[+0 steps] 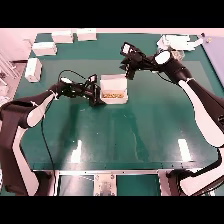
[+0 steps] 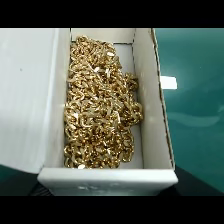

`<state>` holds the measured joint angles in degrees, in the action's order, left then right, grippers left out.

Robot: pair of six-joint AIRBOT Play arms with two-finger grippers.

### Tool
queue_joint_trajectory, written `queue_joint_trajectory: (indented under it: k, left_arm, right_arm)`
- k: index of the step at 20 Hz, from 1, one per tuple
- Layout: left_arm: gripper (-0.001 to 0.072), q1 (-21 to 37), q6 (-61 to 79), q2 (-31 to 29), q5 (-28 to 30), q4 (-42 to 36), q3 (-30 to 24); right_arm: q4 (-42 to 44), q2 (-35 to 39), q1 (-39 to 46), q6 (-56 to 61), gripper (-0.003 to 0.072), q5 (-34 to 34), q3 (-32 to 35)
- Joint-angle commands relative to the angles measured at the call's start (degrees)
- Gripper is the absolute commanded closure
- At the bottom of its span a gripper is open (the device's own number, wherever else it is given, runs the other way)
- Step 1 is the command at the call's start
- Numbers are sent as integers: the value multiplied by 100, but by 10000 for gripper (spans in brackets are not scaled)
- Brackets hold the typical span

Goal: Fold the box and place the chain.

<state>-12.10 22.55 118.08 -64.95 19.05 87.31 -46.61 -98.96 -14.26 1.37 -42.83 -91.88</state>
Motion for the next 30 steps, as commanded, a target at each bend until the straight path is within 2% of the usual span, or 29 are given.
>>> queue_joint_trajectory:
  k: [1, 8, 15, 26, 30]
  left_arm:
    - [263, 7, 0, -4, 0, 0, 7]
    - [262, 7, 0, -4, 0, 0, 4]
    - [263, 7, 0, -4, 2, 0, 7]
    - [263, 7, 0, -4, 0, 0, 4]
    - [263, 7, 0, -4, 0, 0, 4]
  right_arm:
    - [-63, -17, -4, -44, 469, -892, -7]
    - [-98, -11, 13, -184, 467, -2162, -131]
    - [-96, -11, 13, 13, 464, -2830, -179]
    - [-87, -114, 13, 76, 461, -2761, -184]
    - [319, -114, 15, -17, 442, -2706, -382]
